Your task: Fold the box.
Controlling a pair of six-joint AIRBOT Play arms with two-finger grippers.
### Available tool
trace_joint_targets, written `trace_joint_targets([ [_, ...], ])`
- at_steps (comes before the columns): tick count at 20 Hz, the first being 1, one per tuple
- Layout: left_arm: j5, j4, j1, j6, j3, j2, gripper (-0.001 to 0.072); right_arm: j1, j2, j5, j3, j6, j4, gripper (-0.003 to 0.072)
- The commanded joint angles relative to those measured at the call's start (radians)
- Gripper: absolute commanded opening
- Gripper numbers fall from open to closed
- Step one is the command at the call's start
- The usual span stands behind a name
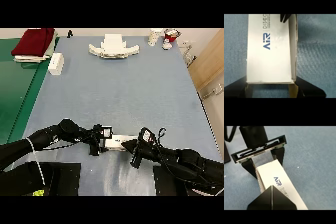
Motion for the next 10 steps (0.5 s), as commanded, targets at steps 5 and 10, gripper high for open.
trace_joint_targets([
  [5,0.001,0.000,0.001,0.000,0.000,0.000,0.0452,-0.034,-0.049,-0.045,0.004,0.001,-0.017,0.0019],
  [10,0.001,0.001,0.001,0.000,0.000,0.000,0.0452,-0.032,-0.086,-0.087,0.003,0.002,-0.016,0.0019],
])
